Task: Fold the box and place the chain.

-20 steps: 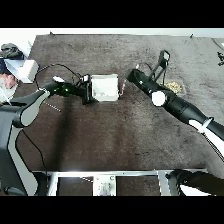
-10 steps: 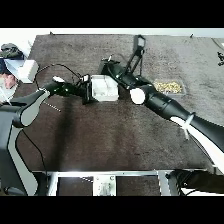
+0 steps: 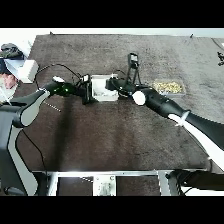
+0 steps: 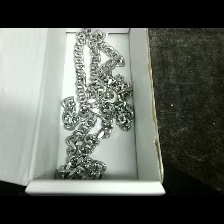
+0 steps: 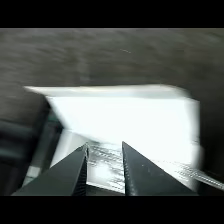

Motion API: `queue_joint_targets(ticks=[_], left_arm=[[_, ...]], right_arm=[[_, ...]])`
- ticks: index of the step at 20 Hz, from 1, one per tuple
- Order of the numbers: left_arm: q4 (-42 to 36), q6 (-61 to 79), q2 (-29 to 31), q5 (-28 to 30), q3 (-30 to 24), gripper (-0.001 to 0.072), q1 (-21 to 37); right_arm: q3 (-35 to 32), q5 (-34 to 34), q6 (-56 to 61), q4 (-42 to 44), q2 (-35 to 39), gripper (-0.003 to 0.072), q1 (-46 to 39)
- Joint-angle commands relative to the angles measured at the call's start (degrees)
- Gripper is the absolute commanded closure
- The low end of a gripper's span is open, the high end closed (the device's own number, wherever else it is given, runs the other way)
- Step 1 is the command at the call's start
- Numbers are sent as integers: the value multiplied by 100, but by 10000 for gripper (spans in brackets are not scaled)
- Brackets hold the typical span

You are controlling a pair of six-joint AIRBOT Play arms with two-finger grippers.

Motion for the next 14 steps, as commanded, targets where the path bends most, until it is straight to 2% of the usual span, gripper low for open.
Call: queue_joint_targets(ticks=[1,4,5,7,14], left_arm=[[2,2,4,0,2,244,0],[2,2,4,2,2,244,0],[2,2,4,2,2,244,0],[2,2,4,0,2,243,2],[0,2,4,2,2,244,0]], right_arm=[[-903,243,66,-186,734,426,-621],[-1882,201,365,-186,1325,425,-1421],[-2070,201,468,-184,1346,399,-1676],[-2356,52,706,-181,1285,401,-2094],[-2361,-1143,713,719,415,400,-2367]])
